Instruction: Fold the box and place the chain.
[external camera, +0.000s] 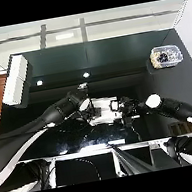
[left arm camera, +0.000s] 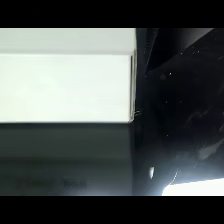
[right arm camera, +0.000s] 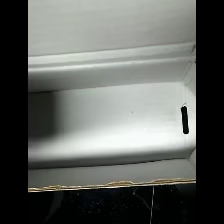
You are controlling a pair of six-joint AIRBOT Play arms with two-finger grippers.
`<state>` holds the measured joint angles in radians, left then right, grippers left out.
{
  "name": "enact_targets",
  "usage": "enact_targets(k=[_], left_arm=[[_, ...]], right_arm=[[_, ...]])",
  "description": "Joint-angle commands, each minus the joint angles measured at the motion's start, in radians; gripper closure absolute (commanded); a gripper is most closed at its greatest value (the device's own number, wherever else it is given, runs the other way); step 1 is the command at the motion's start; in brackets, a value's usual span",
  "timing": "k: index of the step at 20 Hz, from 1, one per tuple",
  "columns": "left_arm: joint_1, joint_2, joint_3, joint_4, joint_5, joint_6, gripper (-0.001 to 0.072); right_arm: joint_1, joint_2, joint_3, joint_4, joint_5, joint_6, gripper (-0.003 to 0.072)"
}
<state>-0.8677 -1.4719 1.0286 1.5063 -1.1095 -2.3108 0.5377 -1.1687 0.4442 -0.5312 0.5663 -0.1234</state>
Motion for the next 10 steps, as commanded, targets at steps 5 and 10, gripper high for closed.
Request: enact_targets(k=[5,10], left_arm=[[0.003,0.000,0.017,0.004,-0.010,-0.002,0.0419],[0.003,0.000,0.017,0.003,-0.011,-0.013,0.0681]], right_arm=[[0.000,0.000,0.000,0.000,0.000,0.000,0.0579],[0.000,0.000,0.000,0.000,0.000,0.000,0.0579]])
